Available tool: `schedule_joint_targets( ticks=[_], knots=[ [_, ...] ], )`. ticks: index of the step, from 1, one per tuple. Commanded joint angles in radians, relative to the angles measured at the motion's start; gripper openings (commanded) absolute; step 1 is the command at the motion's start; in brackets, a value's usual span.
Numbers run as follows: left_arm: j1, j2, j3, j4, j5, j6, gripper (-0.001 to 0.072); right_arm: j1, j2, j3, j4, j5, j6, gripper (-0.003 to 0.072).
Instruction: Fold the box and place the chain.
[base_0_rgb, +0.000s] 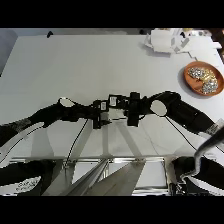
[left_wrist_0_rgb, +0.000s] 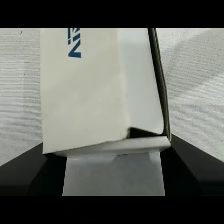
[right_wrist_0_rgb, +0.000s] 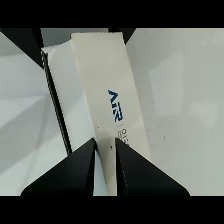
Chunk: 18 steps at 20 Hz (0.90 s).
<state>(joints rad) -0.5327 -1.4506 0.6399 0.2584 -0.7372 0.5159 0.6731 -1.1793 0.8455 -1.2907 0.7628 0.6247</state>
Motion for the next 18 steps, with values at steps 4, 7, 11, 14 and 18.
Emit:
schedule_joint_targets(
  ticks=[4, 7, 11, 14, 18],
  knots=[
    [-0.001, 0.001, 0.0, 0.0, 0.0, 0.0, 0.0113, 0.0, 0.006, 0.001, 0.001, -0.079, 0.005, 0.0112],
    [-0.001, 0.001, 0.0, 0.0, 0.0, 0.0, 0.0113, 0.0, 0.016, 0.002, 0.003, -0.079, 0.008, 0.0112],
    [-0.001, 0.001, 0.0, 0.0, 0.0, 0.0, 0.0113, 0.0, 0.014, 0.001, 0.006, -0.082, 0.019, 0.0112],
    [-0.001, 0.001, 0.0, 0.0, 0.0, 0.0, 0.0113, 0.0, -0.002, 0.001, 0.015, -0.055, 0.05, 0.0112],
    [-0.001, 0.001, 0.0, 0.0, 0.0, 0.0, 0.0113, 0.0, -0.013, 0.001, 0.019, -0.002, 0.053, 0.0112]
  ],
)
